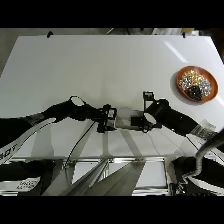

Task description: Fold the box and place the chain.

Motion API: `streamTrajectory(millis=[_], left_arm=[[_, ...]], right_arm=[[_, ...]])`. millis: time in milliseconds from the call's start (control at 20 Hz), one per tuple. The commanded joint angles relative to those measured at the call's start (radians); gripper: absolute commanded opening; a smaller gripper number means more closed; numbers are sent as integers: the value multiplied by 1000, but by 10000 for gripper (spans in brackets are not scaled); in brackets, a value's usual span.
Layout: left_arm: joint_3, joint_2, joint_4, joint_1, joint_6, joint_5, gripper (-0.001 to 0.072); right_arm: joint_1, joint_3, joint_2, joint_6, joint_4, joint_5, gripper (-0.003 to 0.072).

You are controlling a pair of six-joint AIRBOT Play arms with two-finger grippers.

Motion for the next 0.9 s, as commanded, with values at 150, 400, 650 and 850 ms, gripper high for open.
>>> streamTrajectory(millis=[150, 400, 650, 850], left_arm=[[1, 1, -1, 1, 1, 2, 169], [1, 1, -1, 1, 1, 1, 169], [1, 1, -1, 1, 1, 2, 169], [1, 1, -1, 1, 1, 1, 169]], right_arm=[[-1, 0, 22, -14, 22, 13, 204], [-13, 0, 190, -190, -32, 63, 202], [-124, 104, 370, -460, -6, 190, 195], [-370, 280, 355, -707, -84, 244, 177]])
